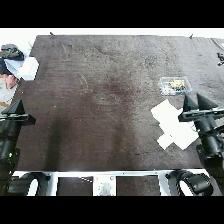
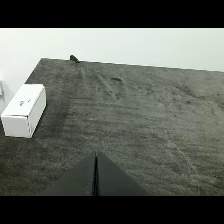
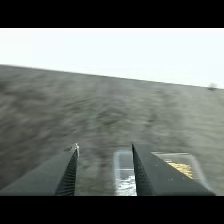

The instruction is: Fold the box and place the chain.

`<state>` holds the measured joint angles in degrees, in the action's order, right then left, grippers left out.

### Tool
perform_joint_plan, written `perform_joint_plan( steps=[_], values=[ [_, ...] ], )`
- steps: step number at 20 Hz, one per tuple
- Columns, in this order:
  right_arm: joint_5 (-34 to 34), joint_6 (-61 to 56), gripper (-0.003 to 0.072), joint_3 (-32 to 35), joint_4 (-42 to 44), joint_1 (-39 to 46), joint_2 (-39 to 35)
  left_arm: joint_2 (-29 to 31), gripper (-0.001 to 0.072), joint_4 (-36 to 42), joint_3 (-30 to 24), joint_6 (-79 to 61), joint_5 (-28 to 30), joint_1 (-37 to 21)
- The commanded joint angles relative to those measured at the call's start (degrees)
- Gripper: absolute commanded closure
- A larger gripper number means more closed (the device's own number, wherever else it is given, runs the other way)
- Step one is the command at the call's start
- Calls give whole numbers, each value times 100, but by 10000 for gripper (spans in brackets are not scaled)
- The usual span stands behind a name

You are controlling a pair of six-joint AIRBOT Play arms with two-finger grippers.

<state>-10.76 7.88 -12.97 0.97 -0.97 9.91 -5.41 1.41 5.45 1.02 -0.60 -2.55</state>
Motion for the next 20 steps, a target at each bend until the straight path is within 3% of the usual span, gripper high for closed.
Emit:
perform_joint_plan(
  steps=[1, 4, 8, 11, 14, 16, 19, 20],
  values=[
    [-361, 0, 295, -651, 212, 0, 852, -2, 696, 0, -4, -2, 2, -7],
    [-28, 0, 296, -1296, 369, 166, 2118, -2, 696, 0, -4, -2, 0, -7],
    [2612, -466, 304, -2024, 232, 1453, 3628, -2, 696, 0, -4, -2, 0, -7],
    [4640, -2363, 303, -2800, -1829, 2736, 4398, -2, 697, 0, -4, -2, 0, -4],
    [5984, -3775, 303, -3832, -4072, 3926, 4951, -2, 697, 0, -4, -2, 0, -7],
    [6881, -4144, 366, -4610, -5248, 4575, 5412, -2, 696, 0, -4, -2, 0, -7],
    [7842, -4299, 364, -5593, -6135, 5171, 6251, -2, 697, 0, -4, -2, -2, -4],
    [8085, -4293, 320, -5838, -6306, 5320, 6509, -2, 696, 0, -4, -2, 0, -4]
  ],
)
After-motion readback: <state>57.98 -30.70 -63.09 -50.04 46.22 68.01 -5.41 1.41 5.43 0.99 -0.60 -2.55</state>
